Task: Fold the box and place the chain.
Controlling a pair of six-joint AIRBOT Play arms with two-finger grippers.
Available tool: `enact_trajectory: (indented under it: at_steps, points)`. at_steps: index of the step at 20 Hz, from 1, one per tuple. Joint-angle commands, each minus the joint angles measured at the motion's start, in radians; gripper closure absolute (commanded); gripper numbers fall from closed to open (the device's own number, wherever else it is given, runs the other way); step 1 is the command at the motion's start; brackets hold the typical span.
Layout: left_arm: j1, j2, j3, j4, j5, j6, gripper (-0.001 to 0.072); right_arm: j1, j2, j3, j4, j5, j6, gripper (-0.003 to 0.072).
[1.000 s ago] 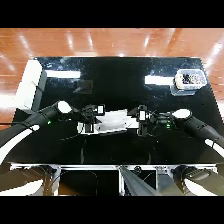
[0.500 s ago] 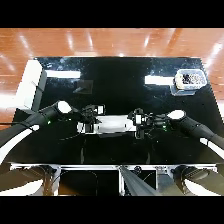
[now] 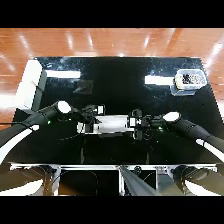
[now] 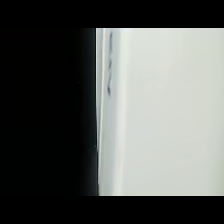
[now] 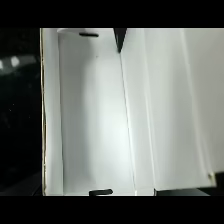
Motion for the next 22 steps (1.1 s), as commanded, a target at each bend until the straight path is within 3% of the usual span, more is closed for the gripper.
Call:
enact_trajectory:
  at_steps: [1,20,21,22]
  points:
    - [-0.001,0.0,0.0,0.0,-0.002,0.0,0.0687,0.025,-0.004,0.001,-0.026,-0.051,0.017,-0.0025]
    - [-0.001,0.0,0.0,0.006,-0.052,0.0,0.0687,0.031,-0.005,0.016,-0.064,0.003,0.101,-0.0022]
    - [-0.001,0.0,0.0,0.006,-0.054,0.0,0.0687,0.031,-0.005,0.016,-0.064,0.003,0.109,0.0002]
    - [-0.001,0.0,0.0,0.006,-0.055,0.0,0.0688,0.031,-0.005,0.018,-0.066,0.002,0.118,0.008]
